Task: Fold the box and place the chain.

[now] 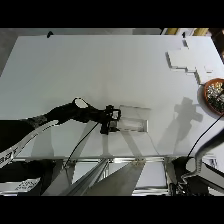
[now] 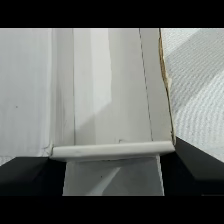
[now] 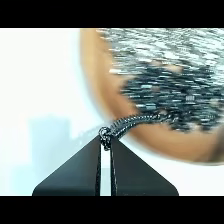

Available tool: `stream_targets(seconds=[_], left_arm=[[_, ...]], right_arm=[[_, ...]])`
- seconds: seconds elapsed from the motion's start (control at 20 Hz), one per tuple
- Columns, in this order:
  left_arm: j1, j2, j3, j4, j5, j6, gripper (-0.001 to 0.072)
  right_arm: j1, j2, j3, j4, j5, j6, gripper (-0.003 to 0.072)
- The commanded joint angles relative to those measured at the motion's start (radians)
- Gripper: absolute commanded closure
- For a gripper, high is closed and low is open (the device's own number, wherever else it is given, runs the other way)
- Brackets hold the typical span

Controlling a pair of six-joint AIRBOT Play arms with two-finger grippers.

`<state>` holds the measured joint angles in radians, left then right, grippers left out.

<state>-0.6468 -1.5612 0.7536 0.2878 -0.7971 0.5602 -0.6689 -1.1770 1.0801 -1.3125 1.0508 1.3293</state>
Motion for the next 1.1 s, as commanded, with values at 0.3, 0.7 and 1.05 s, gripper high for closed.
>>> stream_targets(seconds=[0.3,0.7,1.05], left_arm=[[0.001,0.0,0.0,0.0,0.0,0.0,0.0679],[0.001,0.0,0.0,0.0,0.0,0.0,0.0679],[0.001,0.0,0.0,0.0,0.0,0.0,0.0679]], right_arm=[[0.276,0.342,0.0,0.132,0.278,-0.047,0.0667],[0.654,0.512,-0.001,0.204,0.45,-0.013,0.0666],[1.009,0.54,-0.053,0.202,0.33,0.089,0.0666]])
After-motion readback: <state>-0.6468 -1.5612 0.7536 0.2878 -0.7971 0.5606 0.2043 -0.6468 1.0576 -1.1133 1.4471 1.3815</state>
